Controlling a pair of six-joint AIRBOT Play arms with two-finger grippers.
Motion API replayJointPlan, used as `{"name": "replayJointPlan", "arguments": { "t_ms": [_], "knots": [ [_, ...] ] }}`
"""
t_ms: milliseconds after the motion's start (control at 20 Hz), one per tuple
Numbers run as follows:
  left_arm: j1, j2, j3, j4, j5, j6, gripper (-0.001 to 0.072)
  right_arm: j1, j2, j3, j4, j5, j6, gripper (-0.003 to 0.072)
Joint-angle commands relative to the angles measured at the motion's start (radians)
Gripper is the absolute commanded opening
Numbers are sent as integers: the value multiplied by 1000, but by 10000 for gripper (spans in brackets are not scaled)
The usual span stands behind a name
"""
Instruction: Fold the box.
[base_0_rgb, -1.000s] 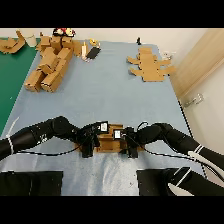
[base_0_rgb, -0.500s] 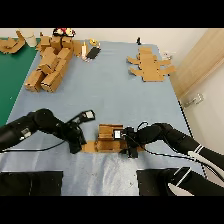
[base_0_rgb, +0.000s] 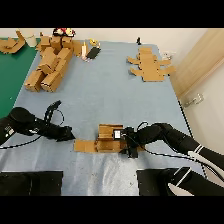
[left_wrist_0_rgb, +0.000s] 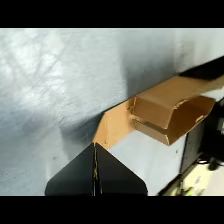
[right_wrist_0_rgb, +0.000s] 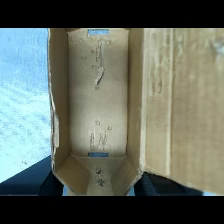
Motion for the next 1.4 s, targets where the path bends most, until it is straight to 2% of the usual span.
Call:
{"name": "replayJointPlan", "arguments": {
  "t_ms": [0,300,600,800,1000,1150,1350],
  "knots": [
    [55,-61,-75,-63,-8,-23,11,0,0,0,0,0,0,513],
    [56,-73,-100,-63,-2,-21,12,0,0,0,0,0,0,514],
    [59,22,-89,-64,17,-27,12,0,0,0,0,0,0,513],
    [106,48,-87,-57,-1,-36,11,0,0,0,0,0,0,514],
    [162,47,-91,11,-18,-96,12,0,0,0,0,0,0,514],
    [135,46,-105,8,-35,-100,12,0,0,0,0,0,0,513],
    [41,46,-115,-31,-4,-99,11,0,0,0,0,0,0,514]
  ]
}}
